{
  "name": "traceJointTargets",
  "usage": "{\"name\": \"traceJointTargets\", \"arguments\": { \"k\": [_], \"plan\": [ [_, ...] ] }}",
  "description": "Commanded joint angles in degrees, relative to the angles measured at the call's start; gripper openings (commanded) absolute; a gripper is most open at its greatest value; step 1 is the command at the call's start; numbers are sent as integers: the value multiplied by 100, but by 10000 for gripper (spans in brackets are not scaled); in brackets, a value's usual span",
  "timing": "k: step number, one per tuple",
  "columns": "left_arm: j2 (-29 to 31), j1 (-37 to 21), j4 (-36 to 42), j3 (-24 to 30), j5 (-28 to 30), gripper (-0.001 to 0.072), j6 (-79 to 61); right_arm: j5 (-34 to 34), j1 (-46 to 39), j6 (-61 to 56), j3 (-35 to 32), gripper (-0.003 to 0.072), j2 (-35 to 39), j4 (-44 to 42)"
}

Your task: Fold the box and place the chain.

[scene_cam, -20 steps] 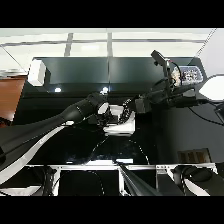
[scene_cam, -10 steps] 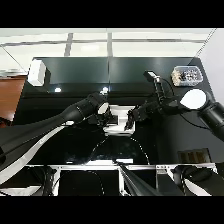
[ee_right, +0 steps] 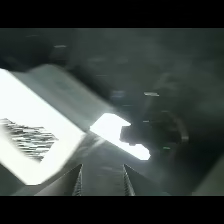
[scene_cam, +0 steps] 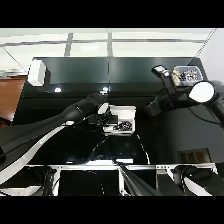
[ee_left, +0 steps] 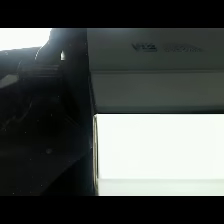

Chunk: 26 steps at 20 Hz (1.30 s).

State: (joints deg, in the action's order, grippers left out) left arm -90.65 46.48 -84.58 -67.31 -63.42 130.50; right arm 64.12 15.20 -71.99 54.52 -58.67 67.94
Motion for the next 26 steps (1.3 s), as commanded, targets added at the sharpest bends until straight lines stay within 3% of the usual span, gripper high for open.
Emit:
{"name": "traceJointTargets", "arguments": {
  "k": [1, 3, 4, 6, 8, 13, 16, 18, 21, 22, 24, 25, 26],
  "plan": [
    [0, -2, 0, 2, -9, 29, 2, 101, -378, 90, 129, 303, 50, 540],
    [7, 0, 2, -39, -92, 29, 127, 162, -402, 94, 129, 303, 50, 566],
    [24, 26, -24, -103, -197, 112, 138, 175, -402, 109, 129, 303, 50, 570],
    [136, 122, -190, -225, -361, 419, 129, 146, -402, 111, 129, 303, 48, 586],
    [422, 313, -568, -240, -514, 514, -81, 122, -402, 111, 129, 304, 48, 619],
    [1648, 459, -1250, 83, -562, 543, -1405, 46, -404, 109, 129, 304, 48, 671],
    [2562, -459, -1099, 890, -782, 543, -2675, -105, -402, 107, 129, 303, 48, 667],
    [3174, -1624, -219, 1547, -485, 543, -3936, -184, -402, 107, 129, 304, 48, 667],
    [3733, -3427, 3375, 2256, 192, 543, -7893, -225, -402, 57, 129, 304, 48, 664],
    [3744, -3738, 4422, 2332, 81, 544, -8937, -216, -402, 20, 129, 304, 48, 664],
    [3665, -3825, 5281, 2358, 26, 544, -10655, -216, -402, 20, 129, 304, 48, 664],
    [3589, -3720, 5403, 2358, 61, 596, -11495, -219, -402, 20, 129, 304, 48, 664],
    [3501, -3567, 5355, 2358, 81, 719, -12367, -216, -402, 17, 129, 303, 48, 662]
  ]
}}
